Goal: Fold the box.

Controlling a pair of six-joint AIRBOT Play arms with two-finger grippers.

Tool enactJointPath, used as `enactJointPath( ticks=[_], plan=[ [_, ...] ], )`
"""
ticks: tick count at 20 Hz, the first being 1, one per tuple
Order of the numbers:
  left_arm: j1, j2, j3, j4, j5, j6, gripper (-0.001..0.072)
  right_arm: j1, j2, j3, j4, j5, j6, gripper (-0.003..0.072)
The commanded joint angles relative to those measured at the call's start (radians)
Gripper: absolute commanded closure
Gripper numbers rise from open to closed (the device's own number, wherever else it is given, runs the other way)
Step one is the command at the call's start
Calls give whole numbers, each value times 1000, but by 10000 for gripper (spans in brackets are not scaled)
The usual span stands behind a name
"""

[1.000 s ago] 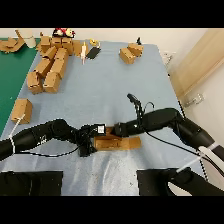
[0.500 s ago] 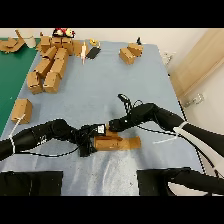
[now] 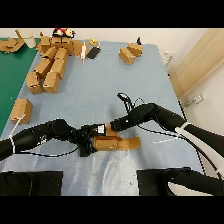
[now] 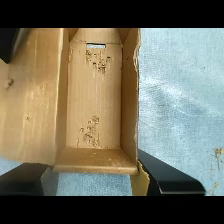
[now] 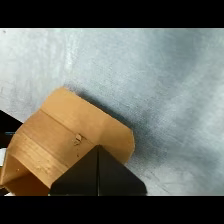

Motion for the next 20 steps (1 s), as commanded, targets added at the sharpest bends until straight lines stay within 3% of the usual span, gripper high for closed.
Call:
enactJointPath(
  ticks=[1, 5, 7, 10, 12, 14, 16, 20],
  plan=[
    [1, 0, 1, 0, 0, 1, 186, -8, 93, 2, -106, -29, 32, 684],
    [1, 0, 1, 0, 0, 1, 186, -10, 338, 1, -436, -215, 177, 683],
    [1, 0, 1, 0, 0, 1, 186, -9, 453, -12, -518, -307, 177, 683],
    [1, 0, 1, 0, 0, 1, 186, 11, 604, -109, -457, -364, 90, 683],
    [1, 0, 1, 0, 0, 1, 186, 76, 698, -209, -349, -391, -11, 683],
    [1, 0, 1, 0, 0, 1, 186, 157, 762, -303, -332, -383, -108, 664],
    [1, 0, 1, 0, 0, 1, 186, 210, 768, -382, -354, -288, -236, 233],
    [1, 0, 1, 0, 0, 1, 186, 231, 674, -435, -478, -51, -360, 234]
  ],
)
